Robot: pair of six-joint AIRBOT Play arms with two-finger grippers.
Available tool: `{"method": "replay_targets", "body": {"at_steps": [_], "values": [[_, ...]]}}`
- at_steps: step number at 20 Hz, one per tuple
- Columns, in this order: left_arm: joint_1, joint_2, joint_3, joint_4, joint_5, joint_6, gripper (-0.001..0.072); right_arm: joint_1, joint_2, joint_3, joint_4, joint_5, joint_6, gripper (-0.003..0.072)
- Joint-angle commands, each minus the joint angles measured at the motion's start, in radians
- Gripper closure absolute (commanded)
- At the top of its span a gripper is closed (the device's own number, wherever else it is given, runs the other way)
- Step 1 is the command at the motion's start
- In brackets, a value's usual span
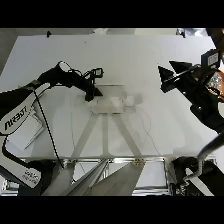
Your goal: Fold the box and place the chain.
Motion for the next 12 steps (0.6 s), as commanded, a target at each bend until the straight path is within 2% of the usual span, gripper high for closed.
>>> {"method": "replay_targets", "body": {"at_steps": [1, 8, 10, 12], "values": [[-0.002, -0.01, 0.0, -0.002, 0.012, 0.017, 0.0704, 0.0, -0.003, 0.001, 0.0, -0.003, 0.001, 0.023], [-0.002, -0.011, 0.0, -0.002, 0.012, 0.017, 0.0696, 0.0, -0.003, 0.001, 0.0, 0.011, 0.007, 0.023], [-0.002, -0.011, 0.0, -0.002, 0.012, 0.017, 0.0695, 0.0, -0.003, 0.001, -0.006, 0.09, 0.004, 0.0231], [-0.002, -0.011, 0.0, -0.002, 0.012, 0.017, 0.0695, 0.0, -0.002, 0.002, -0.084, 0.277, 0.01, 0.023]]}}
